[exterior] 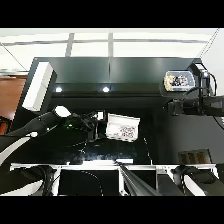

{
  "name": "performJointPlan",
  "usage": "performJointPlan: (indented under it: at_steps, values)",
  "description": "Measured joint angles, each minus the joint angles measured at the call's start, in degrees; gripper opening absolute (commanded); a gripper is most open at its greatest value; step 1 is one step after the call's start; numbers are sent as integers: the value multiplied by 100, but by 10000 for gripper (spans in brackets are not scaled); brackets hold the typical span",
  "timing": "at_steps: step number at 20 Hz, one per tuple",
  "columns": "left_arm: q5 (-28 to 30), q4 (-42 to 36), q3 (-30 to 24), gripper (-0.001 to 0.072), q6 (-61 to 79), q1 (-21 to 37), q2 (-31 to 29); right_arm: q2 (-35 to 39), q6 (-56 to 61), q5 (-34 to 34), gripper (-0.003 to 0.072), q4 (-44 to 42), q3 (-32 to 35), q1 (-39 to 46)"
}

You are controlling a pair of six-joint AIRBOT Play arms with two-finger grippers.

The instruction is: Fold the box and place the chain.

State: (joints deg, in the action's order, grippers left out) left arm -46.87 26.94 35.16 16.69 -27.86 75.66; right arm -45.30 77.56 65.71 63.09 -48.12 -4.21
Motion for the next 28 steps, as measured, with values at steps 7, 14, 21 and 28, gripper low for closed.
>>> performJointPlan:
  at_steps: [7,14,21,28]
  values:
    - [63,-26,7,708,105,-81,0,0,0,0,328,-2,0,0]
    - [107,-15,11,689,332,-229,0,0,0,0,327,-2,0,0]
    - [122,7,15,689,326,-251,2,0,0,2,328,-13,0,0]
    - [-31,568,192,690,-501,-94,7,-2,0,2,328,-33,0,0]
